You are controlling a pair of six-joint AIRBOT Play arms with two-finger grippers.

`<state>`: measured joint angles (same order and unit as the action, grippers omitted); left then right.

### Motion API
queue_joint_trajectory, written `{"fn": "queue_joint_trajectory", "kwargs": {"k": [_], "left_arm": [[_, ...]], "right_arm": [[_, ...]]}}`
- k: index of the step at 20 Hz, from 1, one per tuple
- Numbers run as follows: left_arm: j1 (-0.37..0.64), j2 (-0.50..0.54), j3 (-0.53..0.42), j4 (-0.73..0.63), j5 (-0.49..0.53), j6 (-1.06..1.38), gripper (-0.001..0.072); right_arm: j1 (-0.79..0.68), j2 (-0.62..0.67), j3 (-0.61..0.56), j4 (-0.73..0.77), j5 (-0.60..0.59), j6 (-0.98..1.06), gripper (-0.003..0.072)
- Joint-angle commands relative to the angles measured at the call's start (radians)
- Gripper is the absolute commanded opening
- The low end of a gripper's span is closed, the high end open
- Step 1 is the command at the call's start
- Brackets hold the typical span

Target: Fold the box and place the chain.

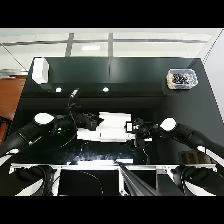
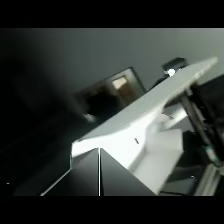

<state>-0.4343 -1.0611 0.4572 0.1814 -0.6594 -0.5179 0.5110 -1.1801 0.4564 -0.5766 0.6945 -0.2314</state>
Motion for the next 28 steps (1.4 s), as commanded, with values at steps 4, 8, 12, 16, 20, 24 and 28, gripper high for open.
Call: {"fn": "queue_joint_trajectory", "kwargs": {"k": [4, 8, 12, 16, 20, 24, 28], "left_arm": [[-0.135, -0.063, -0.001, 0.055, 0.111, 0.066, 0.0024], [-0.154, -0.079, 0.001, 0.076, 0.182, 0.065, 0.0024], [-0.154, -0.069, 0.029, 0.077, 0.166, 0.065, 0.0024], [-0.108, 0.026, 0.041, 0.186, 0.158, 0.027, 0.0024], [0.068, 0.2, 0.035, 0.536, 0.041, -0.196, 0.0024], [0.272, 0.256, -0.031, 0.674, -0.254, -0.236, 0.0029], [0.235, 0.256, -0.06, 0.668, -0.418, 0.089, 0.0712]], "right_arm": [[0.0, 0.0, 0.0, 0.0, 0.0, 0.0, 0.0414], [0.0, 0.0, 0.0, 0.0, 0.0, 0.0, 0.0414], [0.0, 0.0, 0.0, 0.0, 0.0, 0.0, 0.0414], [0.0, 0.0, 0.0, 0.0, 0.0, 0.0, 0.0414], [0.0, 0.0, 0.0, 0.0, 0.0, 0.0, 0.0414], [0.0, 0.0, 0.0, 0.0, 0.0, 0.0, 0.0414], [0.0, 0.0, 0.0, 0.0, 0.0, 0.0, 0.0414]]}}
